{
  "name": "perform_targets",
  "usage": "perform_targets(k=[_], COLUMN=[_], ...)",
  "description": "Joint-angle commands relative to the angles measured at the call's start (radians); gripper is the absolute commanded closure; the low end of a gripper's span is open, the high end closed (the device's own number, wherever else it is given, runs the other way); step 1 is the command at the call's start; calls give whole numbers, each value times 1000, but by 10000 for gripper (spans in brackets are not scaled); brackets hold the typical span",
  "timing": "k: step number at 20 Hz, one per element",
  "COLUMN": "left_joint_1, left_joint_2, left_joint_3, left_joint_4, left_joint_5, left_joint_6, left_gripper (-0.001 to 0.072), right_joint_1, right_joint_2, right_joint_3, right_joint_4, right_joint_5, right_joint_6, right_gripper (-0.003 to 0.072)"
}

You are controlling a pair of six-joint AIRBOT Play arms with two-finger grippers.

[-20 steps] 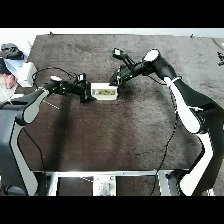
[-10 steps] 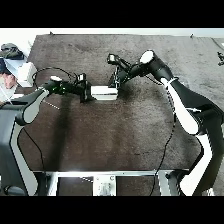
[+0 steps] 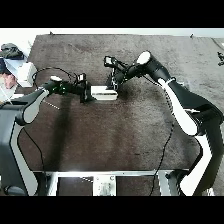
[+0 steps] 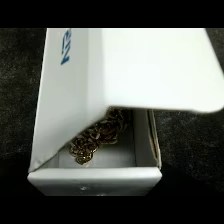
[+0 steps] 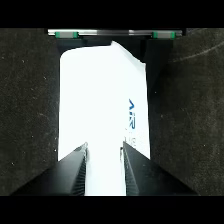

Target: Fold the box and place the chain.

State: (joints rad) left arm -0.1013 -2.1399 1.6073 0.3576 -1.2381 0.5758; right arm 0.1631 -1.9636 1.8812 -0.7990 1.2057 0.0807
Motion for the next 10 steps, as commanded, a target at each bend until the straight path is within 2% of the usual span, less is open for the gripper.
perform_targets(k=[1,6,7,8,10], left_joint_1=[0,0,0,0,0], left_joint_2=[1,1,1,1,1], left_joint_3=[0,0,0,0,0], left_joint_4=[0,0,0,0,0], left_joint_5=[0,0,0,0,0], left_joint_6=[0,0,0,0,0], left_gripper=[505,505,505,505,505], right_joint_1=[2,2,2,2,2], right_joint_2=[-6,-23,-23,-23,-23], right_joint_3=[0,-1,-1,-1,0], right_joint_4=[-2,-6,-5,-6,-5], right_joint_5=[-2,-50,-63,-78,-95], right_joint_6=[-3,-3,-3,-3,-4], right_gripper=[394,393,368,232,266])
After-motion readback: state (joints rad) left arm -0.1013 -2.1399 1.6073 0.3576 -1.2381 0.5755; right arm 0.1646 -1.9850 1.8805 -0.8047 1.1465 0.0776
